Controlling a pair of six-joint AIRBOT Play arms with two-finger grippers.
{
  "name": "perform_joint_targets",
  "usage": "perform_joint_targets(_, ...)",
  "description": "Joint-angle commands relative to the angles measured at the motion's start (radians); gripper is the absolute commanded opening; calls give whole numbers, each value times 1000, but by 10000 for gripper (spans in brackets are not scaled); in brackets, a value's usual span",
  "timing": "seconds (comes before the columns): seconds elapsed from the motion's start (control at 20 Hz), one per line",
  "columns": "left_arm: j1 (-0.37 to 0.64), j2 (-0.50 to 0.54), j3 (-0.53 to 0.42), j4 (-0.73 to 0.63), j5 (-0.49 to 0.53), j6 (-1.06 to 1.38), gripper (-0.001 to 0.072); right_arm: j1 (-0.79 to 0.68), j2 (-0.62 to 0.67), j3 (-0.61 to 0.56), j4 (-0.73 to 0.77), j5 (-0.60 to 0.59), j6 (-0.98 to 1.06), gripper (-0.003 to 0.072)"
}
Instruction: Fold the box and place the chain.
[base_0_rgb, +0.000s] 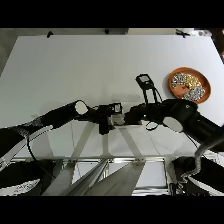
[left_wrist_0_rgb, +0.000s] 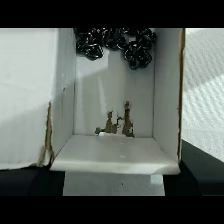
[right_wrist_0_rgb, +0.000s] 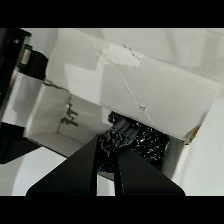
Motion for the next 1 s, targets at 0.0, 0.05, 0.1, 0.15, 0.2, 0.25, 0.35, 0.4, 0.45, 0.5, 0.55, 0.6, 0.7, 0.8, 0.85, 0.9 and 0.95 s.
perform_joint_targets(0.0,-1,0,0,0,0,0,135,1,-95,-6,43,-7,0,4)
perform_joint_targets(0.05,-1,0,0,0,0,0,135,1,-103,-6,45,-6,0,4)
perform_joint_targets(0.1,-1,0,0,0,0,0,135,1,-105,-6,47,-5,2,5)
perform_joint_targets(0.15,-1,0,0,0,0,0,135,1,-105,-6,47,-4,2,7)
perform_joint_targets(0.2,-1,0,0,0,0,0,135,1,-105,-6,46,0,2,9)
perform_joint_targets(0.25,-1,0,0,0,0,0,135,1,-105,-6,46,2,2,10)
perform_joint_targets(0.35,-1,0,0,0,0,0,135,1,-105,-6,47,13,4,66)
perform_joint_targets(0.4,-1,0,0,0,0,0,135,1,-105,-6,47,21,4,175)
perform_joint_targets(0.45,-1,0,0,0,0,0,135,1,-105,-6,47,29,4,286)
perform_joint_targets(0.5,-1,0,0,0,0,0,135,1,-104,-6,51,35,4,346)
perform_joint_targets(0.55,-1,0,0,0,0,0,135,1,-97,-6,55,42,4,346)
perform_joint_targets(0.6,-1,0,0,0,0,0,135,1,-81,-6,55,47,3,346)
perform_joint_targets(0.7,-1,0,0,0,0,0,135,-10,-18,-3,51,53,-1,342)
perform_joint_targets(0.8,-1,0,0,0,0,0,135,-57,72,4,45,93,-17,339)
perform_joint_targets(0.85,-1,0,0,0,0,0,135,-97,122,6,46,120,-36,339)
perform_joint_targets(0.9,-1,0,0,0,0,0,135,-143,162,9,47,153,-49,336)
perform_joint_targets(0.95,-1,0,0,0,0,0,135,-202,198,15,52,190,-77,333)
